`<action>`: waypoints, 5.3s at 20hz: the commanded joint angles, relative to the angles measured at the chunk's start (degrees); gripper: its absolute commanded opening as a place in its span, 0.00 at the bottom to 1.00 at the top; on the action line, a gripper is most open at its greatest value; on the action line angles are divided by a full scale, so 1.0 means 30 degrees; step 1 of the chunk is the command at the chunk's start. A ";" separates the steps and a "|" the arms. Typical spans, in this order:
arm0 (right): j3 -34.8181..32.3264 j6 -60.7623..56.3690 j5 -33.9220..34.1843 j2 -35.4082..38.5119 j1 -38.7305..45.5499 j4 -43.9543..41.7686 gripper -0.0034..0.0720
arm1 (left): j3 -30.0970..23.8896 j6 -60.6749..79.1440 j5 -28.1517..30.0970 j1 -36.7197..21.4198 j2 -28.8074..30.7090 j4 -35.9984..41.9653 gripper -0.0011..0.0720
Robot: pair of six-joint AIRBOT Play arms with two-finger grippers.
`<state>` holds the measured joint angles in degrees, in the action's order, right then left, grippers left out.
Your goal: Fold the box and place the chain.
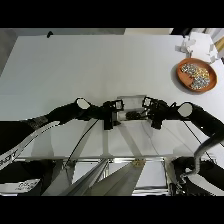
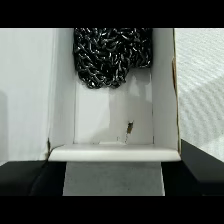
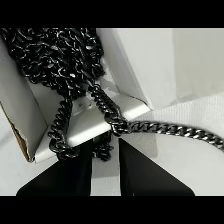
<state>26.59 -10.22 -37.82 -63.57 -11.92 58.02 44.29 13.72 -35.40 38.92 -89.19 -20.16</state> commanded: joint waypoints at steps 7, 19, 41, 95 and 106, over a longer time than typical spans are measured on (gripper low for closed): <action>-0.0058 -0.1005 -0.0729 -0.0080 -0.0015 0.0073 0.07 | 0.0007 0.0000 0.0000 0.0000 0.0015 -0.0007 0.36; 0.0379 -0.4597 -0.4364 0.8721 0.0000 -0.0044 0.07 | 0.0007 0.0000 0.0000 0.0000 0.0015 -0.0007 0.36; 0.0852 -0.7169 0.0940 0.5034 -0.2280 -0.5129 0.39 | 0.0007 0.0000 0.0000 0.0000 0.0015 -0.0007 0.36; 0.5151 -0.0182 -0.0670 -0.4459 0.4197 0.0619 0.32 | 0.0007 0.0000 0.0000 0.0000 0.0015 -0.0007 0.36; 0.5151 0.1071 0.0627 -0.4940 0.4197 0.0568 0.36 | 0.0007 0.0000 0.0000 0.0000 0.0015 -0.0007 0.36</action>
<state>42.00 -8.16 -36.45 -77.71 0.67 59.77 44.29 13.72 -35.42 38.92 -89.19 -20.16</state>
